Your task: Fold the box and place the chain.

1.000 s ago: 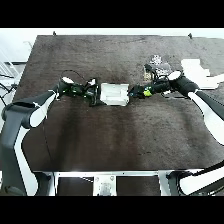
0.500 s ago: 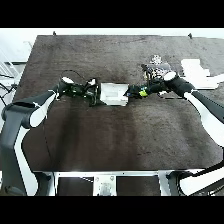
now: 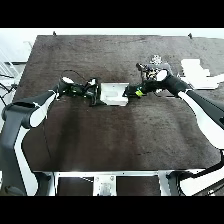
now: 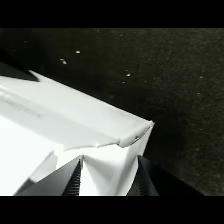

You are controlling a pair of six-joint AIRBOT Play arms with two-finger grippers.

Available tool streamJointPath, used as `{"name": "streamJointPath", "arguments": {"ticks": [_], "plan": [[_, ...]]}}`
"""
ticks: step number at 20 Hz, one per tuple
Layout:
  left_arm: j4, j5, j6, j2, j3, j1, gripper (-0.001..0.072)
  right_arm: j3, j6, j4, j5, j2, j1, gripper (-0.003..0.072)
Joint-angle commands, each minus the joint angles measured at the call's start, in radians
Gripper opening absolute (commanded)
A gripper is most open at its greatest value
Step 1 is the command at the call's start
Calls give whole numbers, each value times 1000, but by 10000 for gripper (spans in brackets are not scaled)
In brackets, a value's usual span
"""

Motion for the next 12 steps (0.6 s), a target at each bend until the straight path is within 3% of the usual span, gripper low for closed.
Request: {"name": "streamJointPath", "arguments": {"ticks": [1, 5, 12], "plan": [[0, -1, 1, 0, 0, 0, 461, 56, 142, -138, 28, -34, 37, 433], [0, -1, 1, 0, 0, 0, 461, 174, 308, -353, 129, -99, 94, 434], [0, 0, 1, 0, 0, 0, 461, 317, 451, -529, 272, -155, 167, 432]]}}
